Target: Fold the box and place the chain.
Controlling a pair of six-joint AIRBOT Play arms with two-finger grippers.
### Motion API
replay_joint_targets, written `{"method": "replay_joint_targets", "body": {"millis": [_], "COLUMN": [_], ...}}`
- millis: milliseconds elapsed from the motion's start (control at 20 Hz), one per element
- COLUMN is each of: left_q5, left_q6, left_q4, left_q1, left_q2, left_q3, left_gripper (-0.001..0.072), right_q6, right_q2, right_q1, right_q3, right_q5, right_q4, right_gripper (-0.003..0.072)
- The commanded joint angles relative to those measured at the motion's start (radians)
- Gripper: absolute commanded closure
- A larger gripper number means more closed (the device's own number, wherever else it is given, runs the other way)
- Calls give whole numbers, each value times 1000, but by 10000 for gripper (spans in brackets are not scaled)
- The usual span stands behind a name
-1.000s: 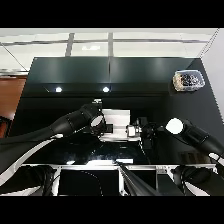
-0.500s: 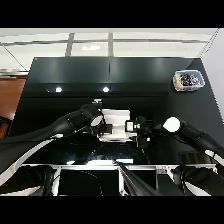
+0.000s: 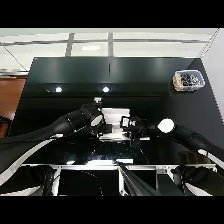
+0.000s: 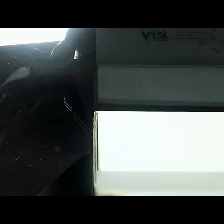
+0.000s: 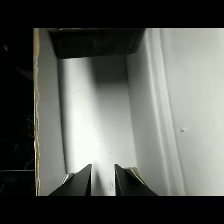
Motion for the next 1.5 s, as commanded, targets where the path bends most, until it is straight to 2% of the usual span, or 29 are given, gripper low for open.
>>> {"method": "replay_joint_targets", "body": {"millis": [0, 50, 100, 150, 200, 250, 300, 350, 400, 450, 550, 650, 750, 850, 900, 1000, 1100, 1250, 1450], "left_q5": [-2, -2, -2, -2, -2, -2, -1, -1, -1, -5, -9, -10, -10, -10, -11, -11, -12, -12, -13], "left_q6": [2, 2, 2, 2, 2, 2, 2, 2, 2, 2, 2, 2, 2, 2, 2, 2, 2, 2, 2], "left_q4": [-2, -2, -2, -2, -2, -2, -2, -2, -2, -2, -2, -2, -2, -3, -4, -5, -5, -6, -6], "left_q1": [1, 1, 1, 1, 1, 1, 1, 1, 1, 1, 1, 1, 1, 1, 1, 1, 1, 1, 1], "left_q2": [0, 0, 0, 0, 0, 0, 0, 0, 0, 0, 0, 0, 0, 0, 0, 0, 0, 0, 0], "left_q3": [1, 1, 1, 1, 1, 1, 1, 1, 1, 1, 1, 1, 1, 1, 1, 1, 1, 1, 1], "left_gripper": [683, 683, 683, 683, 683, 683, 683, 683, 683, 683, 683, 683, 683, 683, 683, 683, 683, 683, 683], "right_q6": [38, 67, 85, 94, 112, 129, 138, 188, 304, 444, 798, 1163, 1398, 1505, 1497, 1372, 1234, 1064, 881], "right_q2": [-6, -6, -6, -5, -5, -5, -2, 10, 39, 80, 195, 314, 359, 348, 335, 286, 196, 47, -55], "right_q1": [6, 6, 6, 6, 6, 6, 6, -2, -21, -51, -155, -319, -526, -716, -785, -834, -805, -687, -558], "right_q3": [0, 0, 0, 0, 0, 0, 0, 2, 8, 22, 54, 59, 47, -11, -48, -111, -148, -157, -156], "right_q5": [-45, -46, -47, -38, -32, -33, -30, -8, 29, 88, 220, 316, 374, 336, 337, 391, 450, 522, 501], "right_q4": [6, 6, 2, -14, -21, -21, -29, -58, -116, -202, -415, -649, -765, -697, -590, -351, -205, -97, 147], "right_gripper": [519, 416, 262, 359, 487, 446, 486, 605, 612, 678, 673, 674, 673, 673, 673, 673, 673, 673, 672]}}
